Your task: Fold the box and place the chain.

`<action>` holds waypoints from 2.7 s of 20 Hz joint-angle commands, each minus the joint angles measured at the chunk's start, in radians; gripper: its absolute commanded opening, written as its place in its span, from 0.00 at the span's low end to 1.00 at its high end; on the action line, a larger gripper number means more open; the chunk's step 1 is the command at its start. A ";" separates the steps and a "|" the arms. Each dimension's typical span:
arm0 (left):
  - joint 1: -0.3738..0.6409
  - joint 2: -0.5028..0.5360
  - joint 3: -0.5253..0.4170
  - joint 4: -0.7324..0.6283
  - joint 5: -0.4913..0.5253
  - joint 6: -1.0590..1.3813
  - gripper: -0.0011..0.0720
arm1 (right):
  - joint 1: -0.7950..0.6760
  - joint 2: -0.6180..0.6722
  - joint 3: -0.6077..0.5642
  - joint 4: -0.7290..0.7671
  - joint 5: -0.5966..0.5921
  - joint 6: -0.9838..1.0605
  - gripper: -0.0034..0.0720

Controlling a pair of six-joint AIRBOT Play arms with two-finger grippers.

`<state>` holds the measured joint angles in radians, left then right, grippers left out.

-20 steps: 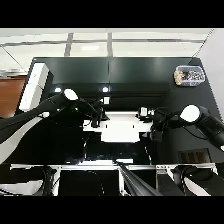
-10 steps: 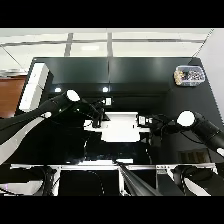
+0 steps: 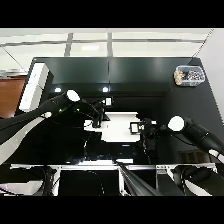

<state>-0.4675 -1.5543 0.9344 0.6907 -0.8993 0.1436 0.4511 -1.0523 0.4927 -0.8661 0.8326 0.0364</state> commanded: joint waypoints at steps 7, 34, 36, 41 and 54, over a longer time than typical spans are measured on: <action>0.000 -0.001 0.000 0.001 0.002 0.002 0.05 | -0.053 0.023 0.057 0.070 -0.119 0.035 0.90; 0.000 -0.001 0.000 0.001 0.002 0.002 0.05 | -0.175 -0.201 0.079 0.311 0.004 -0.356 0.90; 0.000 -0.001 0.000 0.002 0.002 0.002 0.05 | -0.174 -0.214 0.079 0.299 0.000 -0.356 0.87; 0.000 -0.001 0.000 0.002 0.003 0.002 0.05 | -0.143 -0.235 0.080 0.266 -0.029 -0.341 0.86; 0.000 -0.001 0.000 0.002 0.005 0.002 0.05 | -0.163 -0.235 0.080 0.264 -0.032 -0.318 0.86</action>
<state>-0.4679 -1.5551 0.9344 0.6922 -0.8959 0.1444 0.2897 -1.2873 0.5732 -0.6003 0.7990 -0.2840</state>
